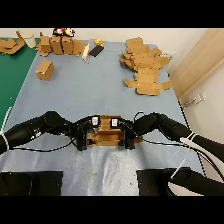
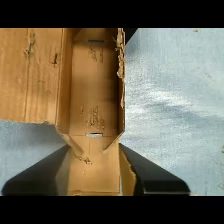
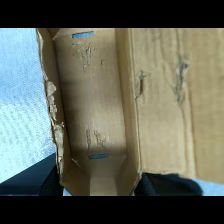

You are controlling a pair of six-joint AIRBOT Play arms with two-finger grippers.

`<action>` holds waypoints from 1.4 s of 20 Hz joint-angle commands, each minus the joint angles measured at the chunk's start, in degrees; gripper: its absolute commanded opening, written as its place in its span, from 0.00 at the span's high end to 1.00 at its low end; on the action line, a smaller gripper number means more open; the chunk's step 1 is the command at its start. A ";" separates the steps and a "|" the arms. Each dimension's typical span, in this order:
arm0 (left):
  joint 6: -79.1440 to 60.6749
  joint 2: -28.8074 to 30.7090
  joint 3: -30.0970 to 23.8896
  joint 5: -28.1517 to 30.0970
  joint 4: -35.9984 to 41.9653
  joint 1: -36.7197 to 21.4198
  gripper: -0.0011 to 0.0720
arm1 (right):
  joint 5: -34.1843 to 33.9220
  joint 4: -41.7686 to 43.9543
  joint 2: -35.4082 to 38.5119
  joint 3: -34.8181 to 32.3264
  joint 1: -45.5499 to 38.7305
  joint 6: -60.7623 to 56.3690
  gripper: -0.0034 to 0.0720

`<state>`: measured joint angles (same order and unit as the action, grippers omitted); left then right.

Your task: Fold the box.

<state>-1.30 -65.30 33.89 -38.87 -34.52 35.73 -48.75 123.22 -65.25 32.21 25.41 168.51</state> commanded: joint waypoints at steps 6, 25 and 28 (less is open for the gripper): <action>-5.35 -0.61 -0.02 0.70 2.60 0.02 0.87 | 0.00 0.00 -0.04 -0.02 0.04 0.00 0.29; -13.25 -3.30 -0.07 2.29 12.68 2.54 0.31 | 0.02 0.00 -0.02 -0.02 0.04 0.00 0.28; -13.20 -3.28 -0.07 2.29 12.66 2.51 0.31 | 0.02 0.00 -0.02 -0.02 0.04 0.00 0.29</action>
<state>-14.41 -68.51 33.82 -36.12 -22.00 38.22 -48.75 123.17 -65.25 32.21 25.43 168.57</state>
